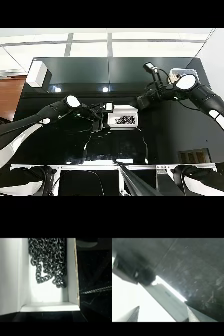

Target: Fold the box and place the chain.

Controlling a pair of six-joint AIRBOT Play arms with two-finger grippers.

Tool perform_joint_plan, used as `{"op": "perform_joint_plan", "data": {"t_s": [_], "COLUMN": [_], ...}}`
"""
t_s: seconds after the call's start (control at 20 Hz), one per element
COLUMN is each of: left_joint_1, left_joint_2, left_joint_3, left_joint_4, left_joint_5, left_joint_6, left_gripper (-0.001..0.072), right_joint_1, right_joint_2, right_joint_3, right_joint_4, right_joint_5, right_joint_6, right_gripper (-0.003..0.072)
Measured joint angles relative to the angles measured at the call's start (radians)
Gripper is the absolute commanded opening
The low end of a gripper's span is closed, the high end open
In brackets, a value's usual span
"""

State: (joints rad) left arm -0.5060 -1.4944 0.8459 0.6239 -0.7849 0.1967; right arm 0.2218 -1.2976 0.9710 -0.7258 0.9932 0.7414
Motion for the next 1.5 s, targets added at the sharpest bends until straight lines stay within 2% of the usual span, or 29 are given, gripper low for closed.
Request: {"op": "perform_joint_plan", "data": {"t_s": [0.25,0.7,0.8,0.85,0.9,0.95,1.5], "left_joint_1": [0.0,0.0,0.0,0.0,0.0,0.0,0.0], "left_joint_2": [0.0,0.0,0.0,0.0,0.0,0.0,0.0], "left_joint_3": [0.0,0.0,0.0,0.0,0.0,0.0,0.0], "left_joint_4": [0.0,0.0,0.0,0.0,0.0,0.0,0.0], "left_joint_5": [0.0,0.0,0.0,0.0,0.0,0.001,0.0], "left_joint_6": [0.0,0.0,0.0,0.0,0.0,0.001,0.003], "left_gripper": [0.0485,0.0485,0.0485,0.0485,0.0485,0.0485,0.0485], "right_joint_1": [0.012,0.076,0.082,0.083,0.085,0.086,0.087], "right_joint_2": [0.012,0.014,0.014,0.014,0.014,0.014,0.015], "right_joint_3": [0.0,-0.046,-0.055,-0.058,-0.06,-0.061,-0.065], "right_joint_4": [-0.04,-0.058,-0.059,-0.059,-0.059,-0.058,-0.053], "right_joint_5": [0.116,0.122,0.111,0.11,0.108,0.105,0.118], "right_joint_6": [-0.217,-0.455,-0.475,-0.481,-0.486,-0.492,-0.499], "right_gripper": [0.0675,0.067,0.0445,0.0385,0.0279,0.0235,0.0237]}}
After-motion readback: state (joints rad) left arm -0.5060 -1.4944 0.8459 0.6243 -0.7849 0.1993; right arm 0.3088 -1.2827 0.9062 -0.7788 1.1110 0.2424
